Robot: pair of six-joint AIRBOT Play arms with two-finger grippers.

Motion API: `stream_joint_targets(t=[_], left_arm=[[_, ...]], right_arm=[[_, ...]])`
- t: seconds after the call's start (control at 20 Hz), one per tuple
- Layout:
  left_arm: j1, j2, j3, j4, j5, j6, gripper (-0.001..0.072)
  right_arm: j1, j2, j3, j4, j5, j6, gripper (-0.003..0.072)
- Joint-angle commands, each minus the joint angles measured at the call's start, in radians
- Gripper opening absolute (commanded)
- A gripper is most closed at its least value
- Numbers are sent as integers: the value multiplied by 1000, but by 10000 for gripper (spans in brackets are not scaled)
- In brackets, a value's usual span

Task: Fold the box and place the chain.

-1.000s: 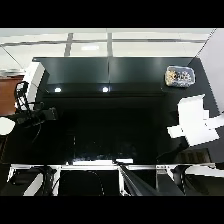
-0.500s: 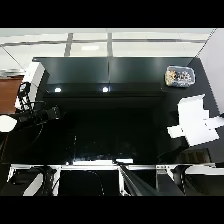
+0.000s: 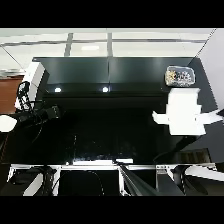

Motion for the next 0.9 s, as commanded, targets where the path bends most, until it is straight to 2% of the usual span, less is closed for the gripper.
stream_joint_targets(t=[0.0, 0.2, 0.3, 0.45, 0.55, 0.65, 0.7, 0.85], left_arm=[[-1, -1, 0, -1, -1, 0, 714], [-7, -1, 0, -21, -2, 0, 714], [-33, -5, 0, -54, 2, 9, 714], [-89, -61, 3, -222, 3, 157, 714], [-109, -139, 28, -406, -39, 360, 711], [-118, -248, 72, -564, -73, 453, 711], [-120, -309, 105, -601, -87, 484, 708], [-141, -499, 233, -603, -110, 488, 701]], right_arm=[[115, 146, -121, 140, -46, 59, 16], [321, 293, -314, 284, -160, 186, 16], [436, 362, -461, 359, -244, 193, 16], [606, 448, -655, 534, -376, 167, 16], [715, 478, -731, 598, -437, 169, 16], [800, 478, -757, 603, -449, 170, 16], [833, 478, -761, 604, -467, 170, 16], [878, 478, -761, 607, -497, 173, 16]])
